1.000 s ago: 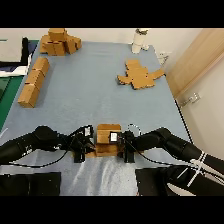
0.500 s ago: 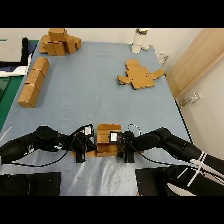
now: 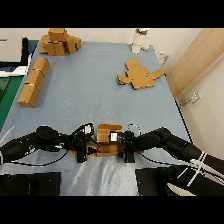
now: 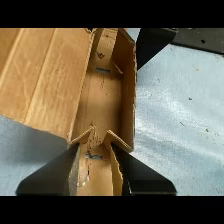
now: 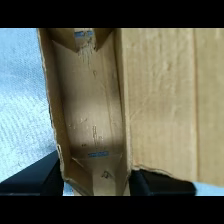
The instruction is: Fold the box.
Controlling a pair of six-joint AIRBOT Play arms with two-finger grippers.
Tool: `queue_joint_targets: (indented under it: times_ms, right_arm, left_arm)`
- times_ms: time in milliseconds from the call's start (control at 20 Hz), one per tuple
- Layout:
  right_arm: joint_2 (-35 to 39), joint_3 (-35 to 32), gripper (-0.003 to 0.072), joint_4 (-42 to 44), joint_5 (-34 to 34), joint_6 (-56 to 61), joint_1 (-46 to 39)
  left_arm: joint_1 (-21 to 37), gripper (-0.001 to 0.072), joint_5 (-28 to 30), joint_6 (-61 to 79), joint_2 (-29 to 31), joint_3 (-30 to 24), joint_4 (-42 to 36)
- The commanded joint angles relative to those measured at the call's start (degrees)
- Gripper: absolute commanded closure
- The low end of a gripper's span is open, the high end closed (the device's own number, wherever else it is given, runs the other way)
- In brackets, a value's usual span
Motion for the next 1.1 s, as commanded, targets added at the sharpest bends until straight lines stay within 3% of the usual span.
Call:
queue_joint_targets:
  times_ms: [0,100,150,200,500,550,600,650,850,1050]
  right_arm:
    - [0.00,0.04,0.0244,0.02,0.02,-0.02,0.00]
    - [0.00,0.04,0.0244,0.02,0.02,-0.02,0.00]
    - [0.00,0.04,0.0244,0.02,0.02,-0.02,0.00]
    - [0.00,0.04,0.0244,0.02,0.02,-0.02,0.00]
    - [0.00,0.04,0.0244,0.04,0.02,-0.02,0.00]
    - [0.00,0.04,0.0244,0.02,0.02,-0.02,0.00]
    - [0.00,0.04,0.0244,0.02,0.02,-0.02,0.00]
    - [0.00,0.04,0.0244,0.02,0.02,-0.02,0.00]
    - [0.00,0.04,0.0244,0.02,0.02,-0.02,0.00]
    - [0.00,0.04,0.0244,0.02,0.04,-0.02,0.00]
  left_arm:
    - [0.00,0.0397,-0.15,0.50,-0.07,0.04,-1.14]
    - [0.00,0.0393,-0.46,0.50,-0.04,0.04,-1.07]
    - [0.00,0.0196,-0.55,0.50,-0.04,0.04,-1.05]
    - [0.00,0.0112,-0.50,0.50,-0.04,0.04,-1.03]
    - [0.02,0.0115,-0.55,0.42,-0.04,-0.09,-0.72]
    - [0.02,0.0189,-0.52,-0.24,-0.04,-0.09,-0.44]
    - [0.04,0.0456,-0.50,-1.38,0.00,-0.07,0.28]
    - [0.17,0.0656,-0.44,-1.88,0.20,-0.07,2.03]
    - [3.48,0.0697,-0.59,-16.98,5.29,-0.07,10.36]
    - [8.07,0.0698,-2.80,-50.45,19.50,-0.02,35.08]
